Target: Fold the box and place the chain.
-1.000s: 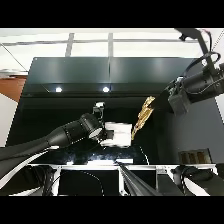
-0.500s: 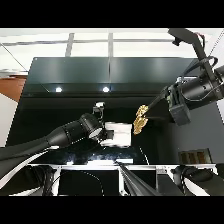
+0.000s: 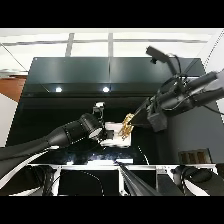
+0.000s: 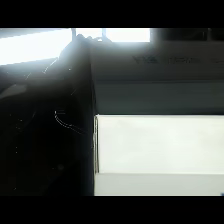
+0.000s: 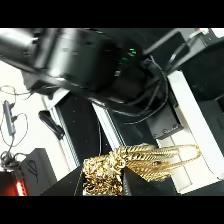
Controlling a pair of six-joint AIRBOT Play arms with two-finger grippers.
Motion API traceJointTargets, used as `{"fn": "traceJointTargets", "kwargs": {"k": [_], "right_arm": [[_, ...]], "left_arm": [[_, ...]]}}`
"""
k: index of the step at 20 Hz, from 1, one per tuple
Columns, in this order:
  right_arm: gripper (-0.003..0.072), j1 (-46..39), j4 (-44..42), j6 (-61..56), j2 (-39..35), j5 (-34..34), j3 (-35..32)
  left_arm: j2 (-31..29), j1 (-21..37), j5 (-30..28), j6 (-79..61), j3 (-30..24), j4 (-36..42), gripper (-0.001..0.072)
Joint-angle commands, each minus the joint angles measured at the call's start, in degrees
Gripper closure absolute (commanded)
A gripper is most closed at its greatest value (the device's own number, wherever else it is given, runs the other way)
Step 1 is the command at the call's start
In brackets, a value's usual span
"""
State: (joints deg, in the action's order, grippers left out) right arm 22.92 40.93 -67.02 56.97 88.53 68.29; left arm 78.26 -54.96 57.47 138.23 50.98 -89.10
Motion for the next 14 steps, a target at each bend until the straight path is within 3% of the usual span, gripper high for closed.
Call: {"fn": "traceJointTargets", "kwargs": {"k": [1, 7, 14], "right_arm": [[0.0644, 1.5, -0.2, 0.2, 0.0, -5.3, -6.7], [0.0643, 6.8, 1.1, 0.4, 0.0, -16.9, -17.8], [0.0643, 7.9, 1.3, 0.3, 0.0, -18.4, -21.9]], "left_arm": [[0.0, 0.0, 0.0, 0.0, 0.0, 0.0, 0.0682], [0.0, 0.0, 0.0, 0.0, 0.0, 0.0, 0.0681], [0.0, 0.0, 0.0, 0.0, 0.0, 0.0, 0.0682]]}}
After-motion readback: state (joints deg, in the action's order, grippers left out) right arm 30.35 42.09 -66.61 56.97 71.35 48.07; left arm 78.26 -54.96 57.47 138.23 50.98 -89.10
